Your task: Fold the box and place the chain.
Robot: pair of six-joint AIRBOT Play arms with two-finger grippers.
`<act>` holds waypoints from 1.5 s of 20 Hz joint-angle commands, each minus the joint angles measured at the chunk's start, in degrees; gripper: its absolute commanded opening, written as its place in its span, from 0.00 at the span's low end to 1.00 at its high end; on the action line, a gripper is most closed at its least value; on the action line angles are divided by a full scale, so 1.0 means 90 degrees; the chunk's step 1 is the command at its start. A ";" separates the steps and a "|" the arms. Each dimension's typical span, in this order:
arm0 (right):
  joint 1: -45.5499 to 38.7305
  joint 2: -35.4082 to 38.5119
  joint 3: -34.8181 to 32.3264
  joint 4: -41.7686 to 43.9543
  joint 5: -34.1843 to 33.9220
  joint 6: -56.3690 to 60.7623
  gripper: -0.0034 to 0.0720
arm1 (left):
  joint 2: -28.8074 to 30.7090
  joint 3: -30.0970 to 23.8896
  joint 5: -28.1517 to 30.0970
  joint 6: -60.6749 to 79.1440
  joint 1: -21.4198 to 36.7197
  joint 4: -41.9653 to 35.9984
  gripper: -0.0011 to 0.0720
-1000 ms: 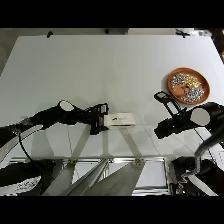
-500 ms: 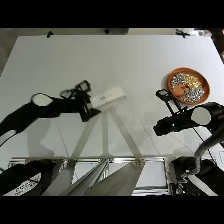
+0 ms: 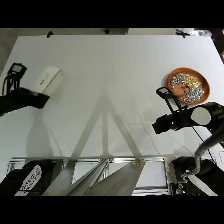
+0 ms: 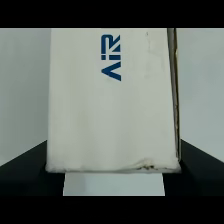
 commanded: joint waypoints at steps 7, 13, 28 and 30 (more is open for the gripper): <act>-0.0002 -0.0005 0.0000 0.0000 -0.0097 -0.0002 0.07 | -0.1156 0.0000 -0.1061 -0.0843 0.1188 0.1095 0.04; -0.0002 -0.0005 0.0002 0.0002 0.0015 0.0000 0.07 | -0.1515 0.0002 -0.1571 -0.0984 0.1185 0.1146 0.90; -0.0002 -0.0005 0.0002 0.0000 -0.0027 0.0000 0.07 | 0.0835 0.0000 -0.2188 -0.1149 -0.0104 0.0996 0.91; -0.0002 -0.0005 0.0002 0.0000 -0.0029 0.0000 0.07 | 0.0835 -0.0015 -0.2414 -0.1151 -0.0544 0.0840 0.91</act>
